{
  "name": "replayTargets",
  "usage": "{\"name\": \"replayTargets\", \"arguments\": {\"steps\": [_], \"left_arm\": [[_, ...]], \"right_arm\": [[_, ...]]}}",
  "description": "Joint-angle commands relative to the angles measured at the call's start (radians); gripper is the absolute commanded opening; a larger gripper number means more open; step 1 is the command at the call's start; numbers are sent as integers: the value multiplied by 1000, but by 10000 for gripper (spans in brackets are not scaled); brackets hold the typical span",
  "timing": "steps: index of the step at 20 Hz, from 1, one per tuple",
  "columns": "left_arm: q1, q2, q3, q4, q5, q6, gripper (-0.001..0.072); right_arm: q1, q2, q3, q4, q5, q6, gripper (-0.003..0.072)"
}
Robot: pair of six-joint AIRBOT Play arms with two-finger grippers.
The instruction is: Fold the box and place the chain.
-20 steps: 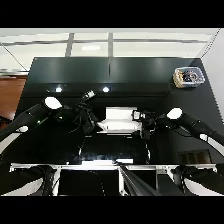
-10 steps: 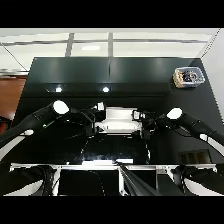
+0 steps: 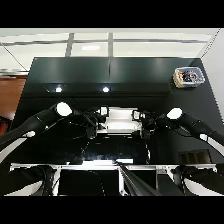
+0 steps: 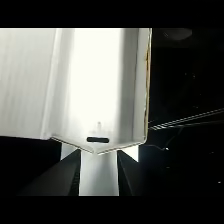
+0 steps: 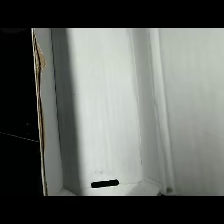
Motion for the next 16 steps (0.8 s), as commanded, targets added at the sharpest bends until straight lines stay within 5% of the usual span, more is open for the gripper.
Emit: {"name": "replayTargets", "arguments": {"steps": [1,16], "left_arm": [[-2,-2,-1,-48,-7,3,268],[-2,-99,-1,-253,23,8,225]], "right_arm": [[1,0,0,0,0,0,103],[1,0,0,0,-3,1,103]]}}
